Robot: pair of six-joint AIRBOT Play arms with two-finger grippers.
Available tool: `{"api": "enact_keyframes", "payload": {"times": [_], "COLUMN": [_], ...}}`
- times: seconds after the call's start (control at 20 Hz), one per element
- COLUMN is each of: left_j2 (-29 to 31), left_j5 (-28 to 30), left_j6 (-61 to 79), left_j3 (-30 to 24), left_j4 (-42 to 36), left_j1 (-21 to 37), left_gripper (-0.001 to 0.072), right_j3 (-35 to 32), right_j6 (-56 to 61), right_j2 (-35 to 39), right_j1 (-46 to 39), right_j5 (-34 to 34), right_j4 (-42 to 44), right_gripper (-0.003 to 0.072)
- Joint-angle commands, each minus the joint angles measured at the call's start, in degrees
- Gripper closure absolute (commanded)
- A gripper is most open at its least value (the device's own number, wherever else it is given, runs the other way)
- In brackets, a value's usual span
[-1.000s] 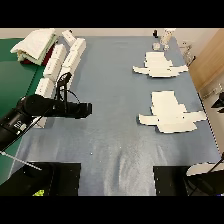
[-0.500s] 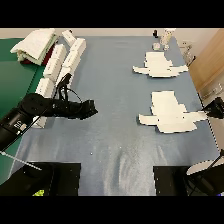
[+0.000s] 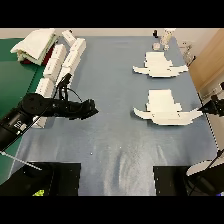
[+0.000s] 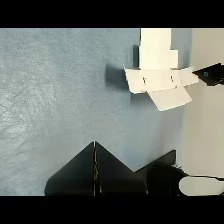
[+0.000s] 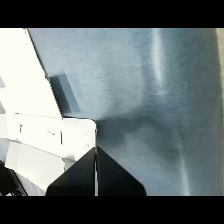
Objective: Fold the box.
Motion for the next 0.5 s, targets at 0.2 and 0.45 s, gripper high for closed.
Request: {"api": "enact_keyframes", "payload": {"times": [0.2, 0.45], "left_j2": [0.0, 0.0], "left_j5": [-0.9, -13.7], "left_j6": [2.1, 7.3], "left_j3": [0.2, 0.5], "left_j4": [0.4, 0.3], "left_j1": [1.4, 15.3], "left_gripper": [0.0695, 0.0695], "right_j3": [-3.5, -28.6], "right_j6": [1.0, 4.5], "right_j2": [4.4, 23.3], "right_j1": [10.8, 20.2], "right_j5": [-2.2, 11.5], "right_j4": [15.7, 16.4], "right_gripper": [0.0688, 0.0690]}}
